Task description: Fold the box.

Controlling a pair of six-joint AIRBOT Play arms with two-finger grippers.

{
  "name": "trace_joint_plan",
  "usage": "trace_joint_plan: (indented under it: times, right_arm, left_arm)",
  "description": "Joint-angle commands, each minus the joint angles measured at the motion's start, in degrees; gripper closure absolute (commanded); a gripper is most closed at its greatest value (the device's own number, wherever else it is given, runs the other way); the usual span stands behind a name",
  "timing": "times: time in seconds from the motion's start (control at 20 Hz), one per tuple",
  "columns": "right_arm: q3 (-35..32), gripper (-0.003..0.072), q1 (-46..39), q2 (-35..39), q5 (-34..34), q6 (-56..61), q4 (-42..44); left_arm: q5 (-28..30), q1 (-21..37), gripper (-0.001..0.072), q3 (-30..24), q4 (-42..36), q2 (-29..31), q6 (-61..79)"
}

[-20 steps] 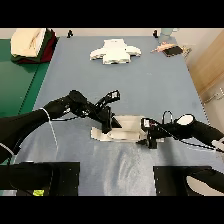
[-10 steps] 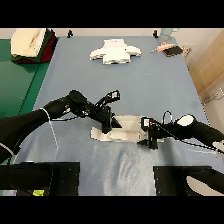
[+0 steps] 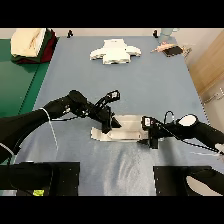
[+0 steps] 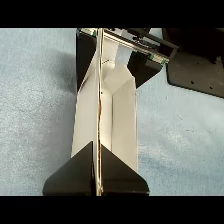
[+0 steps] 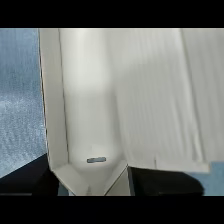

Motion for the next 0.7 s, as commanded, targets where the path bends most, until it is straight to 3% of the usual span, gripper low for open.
trace_joint_plan:
  times: [0.0,0.65]
  right_arm:
    - [-0.52,0.0078,-0.02,0.15,0.87,0.24,2.97]
    - [-3.58,0.0081,-0.02,0.22,-0.59,-0.92,6.01]
  left_arm:
    - [-0.07,0.02,0.0693,0.00,0.02,0.04,0.02]
    - [-0.07,0.02,0.0693,0.00,0.02,0.04,0.02]
